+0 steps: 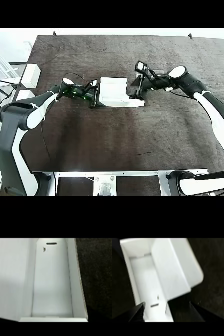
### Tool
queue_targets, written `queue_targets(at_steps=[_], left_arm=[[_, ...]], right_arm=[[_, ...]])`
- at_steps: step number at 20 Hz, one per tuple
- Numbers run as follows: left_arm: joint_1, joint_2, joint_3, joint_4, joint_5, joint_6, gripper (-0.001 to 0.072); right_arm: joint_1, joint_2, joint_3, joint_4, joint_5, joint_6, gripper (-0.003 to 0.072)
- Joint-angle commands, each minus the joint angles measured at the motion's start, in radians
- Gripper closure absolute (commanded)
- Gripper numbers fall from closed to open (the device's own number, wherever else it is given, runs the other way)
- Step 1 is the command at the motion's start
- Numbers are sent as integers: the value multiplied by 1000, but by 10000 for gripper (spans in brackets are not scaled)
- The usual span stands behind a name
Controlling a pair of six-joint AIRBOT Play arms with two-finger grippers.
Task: Fold the box and place the chain.
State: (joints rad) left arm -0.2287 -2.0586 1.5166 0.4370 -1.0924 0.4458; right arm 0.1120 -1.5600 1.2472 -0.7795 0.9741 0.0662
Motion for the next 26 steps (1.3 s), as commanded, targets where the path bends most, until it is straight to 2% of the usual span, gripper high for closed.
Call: queue_targets(at_steps=[1, 5, 13, 14, 15, 17, 19, 20, 22, 26], left_arm=[[1, 0, 0, -1, 2, 0, 323], [1, 0, 0, -1, 1, 0, 323], [1, 0, 0, -1, 2, 0, 323], [1, 0, 0, -1, 2, 0, 323], [1, 0, 0, -1, 2, 0, 323], [1, 0, 0, -1, 2, 0, 323], [1, 0, 0, -1, 2, 0, 323], [1, 0, 0, -1, 2, 0, 323], [1, 0, 0, -1, 1, 0, 323], [1, 0, 0, -1, 1, 0, 323]], right_arm=[[-18, -4, -63, -51, -5, -102, 32], [-7, -65, -63, -48, -6, -178, 32], [-2, -124, -19, 2, -6, -206, 35], [5, -128, -16, 2, -5, -206, 91], [13, -131, -16, 1, -5, -210, 198], [32, -135, -15, 1, -6, -210, 246], [45, -139, -13, 2, -6, -222, 389], [49, -140, -13, 5, -14, -232, 396], [56, -140, -13, 13, -29, -232, 462], [87, -146, -13, 27, -48, -235, 462]])
